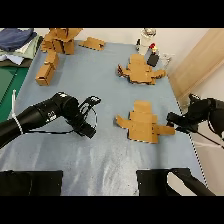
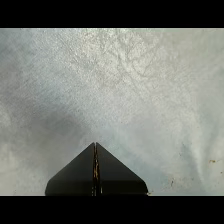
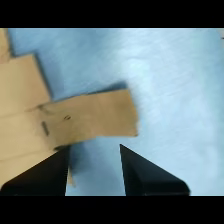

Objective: Fold the box.

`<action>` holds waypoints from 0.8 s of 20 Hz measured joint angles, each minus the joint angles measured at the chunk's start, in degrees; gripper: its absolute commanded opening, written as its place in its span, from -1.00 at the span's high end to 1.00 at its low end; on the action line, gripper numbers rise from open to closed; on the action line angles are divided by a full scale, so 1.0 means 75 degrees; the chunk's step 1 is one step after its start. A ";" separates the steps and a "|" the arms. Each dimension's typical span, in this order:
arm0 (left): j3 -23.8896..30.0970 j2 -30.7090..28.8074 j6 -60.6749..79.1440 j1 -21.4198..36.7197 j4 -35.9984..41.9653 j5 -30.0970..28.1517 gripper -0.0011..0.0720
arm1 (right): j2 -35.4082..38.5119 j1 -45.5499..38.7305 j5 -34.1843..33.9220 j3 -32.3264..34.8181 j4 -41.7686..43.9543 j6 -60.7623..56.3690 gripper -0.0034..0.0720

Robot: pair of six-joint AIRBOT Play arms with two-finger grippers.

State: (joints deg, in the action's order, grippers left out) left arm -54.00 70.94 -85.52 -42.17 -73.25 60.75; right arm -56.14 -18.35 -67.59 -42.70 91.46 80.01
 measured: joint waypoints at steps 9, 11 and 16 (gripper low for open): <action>0.0000 0.0000 0.0000 0.0000 0.0009 -0.0405 0.94 | -0.1679 -0.0979 0.0099 -0.0227 0.1606 0.3296 0.51; 0.0000 0.0000 0.0000 0.0000 0.0082 -0.0428 0.94 | -0.1784 -0.0898 -0.0064 -0.0224 0.2512 0.4068 0.72; 0.0000 0.0000 0.0079 0.0000 0.0595 -0.0463 0.93 | -0.1912 -0.0341 -0.0326 -0.0219 0.3509 0.4890 0.43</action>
